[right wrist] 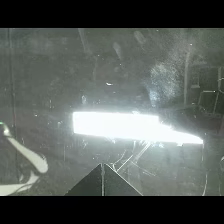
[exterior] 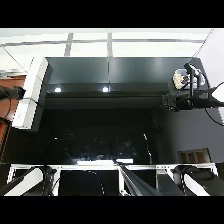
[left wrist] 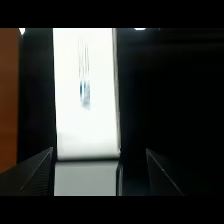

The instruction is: Fold the box and place the chain.

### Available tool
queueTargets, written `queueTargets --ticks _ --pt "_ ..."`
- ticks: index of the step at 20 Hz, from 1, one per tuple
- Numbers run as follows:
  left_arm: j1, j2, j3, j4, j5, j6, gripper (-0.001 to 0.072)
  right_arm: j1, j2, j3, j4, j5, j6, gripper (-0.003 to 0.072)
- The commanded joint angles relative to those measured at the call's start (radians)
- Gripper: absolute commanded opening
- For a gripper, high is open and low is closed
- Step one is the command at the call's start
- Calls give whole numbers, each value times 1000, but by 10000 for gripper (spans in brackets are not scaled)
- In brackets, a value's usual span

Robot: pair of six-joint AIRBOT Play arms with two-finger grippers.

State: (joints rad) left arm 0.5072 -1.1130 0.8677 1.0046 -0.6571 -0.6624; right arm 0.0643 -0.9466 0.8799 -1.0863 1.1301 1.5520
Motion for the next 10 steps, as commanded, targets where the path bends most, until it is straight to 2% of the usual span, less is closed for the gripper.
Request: queueTargets --ticks 1,2,3,4,5,6,8,9,10 --pt "-78 61 103 0 -28 -182 565 6 0 0 -1 -52 -29 15" --pt "-101 79 108 -1 -61 -263 252 22 -2 0 -10 -111 -57 15" --pt "-133 92 108 -1 -113 -301 25 44 -7 0 -20 -185 -85 15" --pt "-171 97 100 -15 -157 -309 25 75 -18 -1 -34 -273 -115 15" --pt "-225 109 70 -28 -150 -307 23 113 -36 -6 -61 -378 -160 15" --pt "-298 135 12 -22 -66 -301 23 153 -61 -19 -100 -486 -189 15" --pt "-438 198 -138 -15 195 -290 23 206 -127 -70 -183 -692 -188 15" --pt "-484 219 -204 -16 306 -298 24 212 -164 -92 -227 -750 -188 15" --pt "-514 232 -260 -16 387 -312 25 210 -202 -97 -275 -748 -188 15"
